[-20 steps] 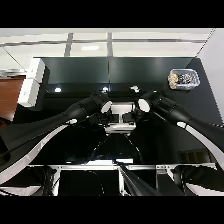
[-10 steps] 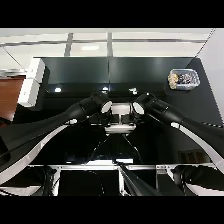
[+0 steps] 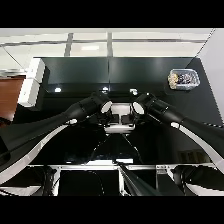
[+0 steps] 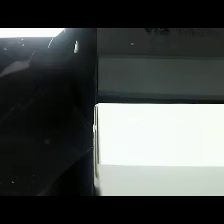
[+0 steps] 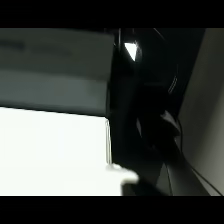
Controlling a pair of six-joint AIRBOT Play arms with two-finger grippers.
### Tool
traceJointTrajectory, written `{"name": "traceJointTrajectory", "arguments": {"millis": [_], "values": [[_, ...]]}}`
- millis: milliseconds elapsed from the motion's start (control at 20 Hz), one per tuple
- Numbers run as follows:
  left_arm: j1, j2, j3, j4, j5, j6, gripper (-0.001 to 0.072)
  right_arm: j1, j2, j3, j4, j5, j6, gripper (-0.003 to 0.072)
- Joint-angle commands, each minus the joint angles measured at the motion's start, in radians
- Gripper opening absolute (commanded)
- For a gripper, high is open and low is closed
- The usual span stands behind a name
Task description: Fold the box and place the chain.
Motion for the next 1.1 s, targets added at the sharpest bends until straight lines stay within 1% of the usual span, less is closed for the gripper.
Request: {"name": "traceJointTrajectory", "arguments": {"millis": [0, 200, 600, 650, 700, 800, 1050], "values": [[0.0, 0.0, 0.0, -0.005, 0.001, -0.005, 0.0031, -0.014, 0.0, 0.0, 0.018, 0.001, 0.003, 0.0318], [0.0, 0.0, 0.0, -0.004, 0.002, -0.005, 0.0031, -0.031, 0.0, -0.001, 0.051, -0.02, -0.012, 0.0316], [0.0, 0.0, 0.0, -0.004, 0.004, -0.005, 0.0031, -0.032, -0.002, -0.018, 0.063, -0.014, -0.033, 0.0314], [0.0, 0.0, 0.0, -0.004, 0.004, -0.005, 0.0031, -0.034, -0.002, -0.029, 0.068, -0.015, -0.032, 0.0286], [0.0, 0.0, 0.0, -0.004, 0.003, -0.005, 0.0031, -0.034, -0.002, -0.035, 0.069, -0.021, -0.033, 0.0176], [0.0, 0.0, 0.0, -0.004, 0.003, -0.005, 0.0031, -0.034, -0.001, -0.036, 0.071, -0.039, -0.033, 0.0013], [0.0, 0.0, 0.0, -0.004, 0.003, -0.005, 0.0031, -0.034, 0.0, -0.036, 0.08, -0.054, -0.034, 0.0008]]}}
